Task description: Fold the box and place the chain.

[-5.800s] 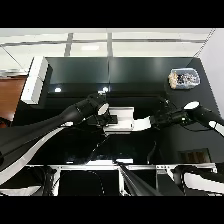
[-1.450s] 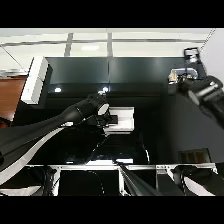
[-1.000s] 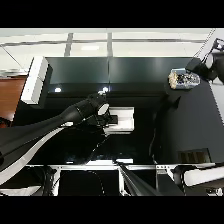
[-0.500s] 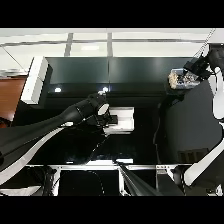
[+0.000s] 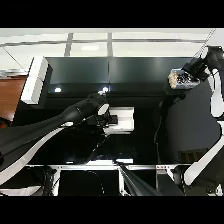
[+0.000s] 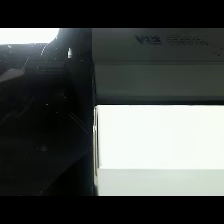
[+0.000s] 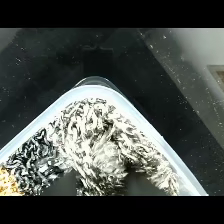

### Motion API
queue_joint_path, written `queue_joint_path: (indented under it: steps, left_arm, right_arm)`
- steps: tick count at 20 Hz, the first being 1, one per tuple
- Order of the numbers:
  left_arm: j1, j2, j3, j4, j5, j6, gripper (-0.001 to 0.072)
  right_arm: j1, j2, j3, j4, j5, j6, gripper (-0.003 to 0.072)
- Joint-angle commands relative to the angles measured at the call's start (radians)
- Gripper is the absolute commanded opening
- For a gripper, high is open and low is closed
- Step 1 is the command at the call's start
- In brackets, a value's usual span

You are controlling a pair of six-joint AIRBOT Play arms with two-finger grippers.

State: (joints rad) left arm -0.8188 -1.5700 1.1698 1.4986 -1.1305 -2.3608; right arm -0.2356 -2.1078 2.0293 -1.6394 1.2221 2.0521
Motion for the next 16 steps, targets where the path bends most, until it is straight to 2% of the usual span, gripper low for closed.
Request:
queue_joint_path:
  steps: [1,4,9,12,16]
  left_arm:
    - [0.001,0.000,0.001,0.000,0.000,0.000,0.0026]
    - [0.000,0.000,0.001,0.000,0.001,0.000,0.0026]
    - [0.000,0.000,0.001,0.000,0.001,0.000,0.0026]
    - [0.001,0.000,0.001,0.000,0.003,0.000,0.0026]
    - [0.001,0.000,0.001,0.000,0.003,0.000,0.0026]
  right_arm:
    - [-0.002,0.004,0.000,0.012,0.025,-0.047,0.0030]
    - [-0.003,0.065,0.000,-0.006,0.046,-0.139,0.0011]
    - [-0.003,0.290,0.000,-0.006,0.050,-0.364,0.0010]
    - [-0.010,0.443,0.000,0.139,0.030,-0.423,0.0010]
    - [-0.005,0.623,-0.020,0.422,0.110,-0.512,0.0010]
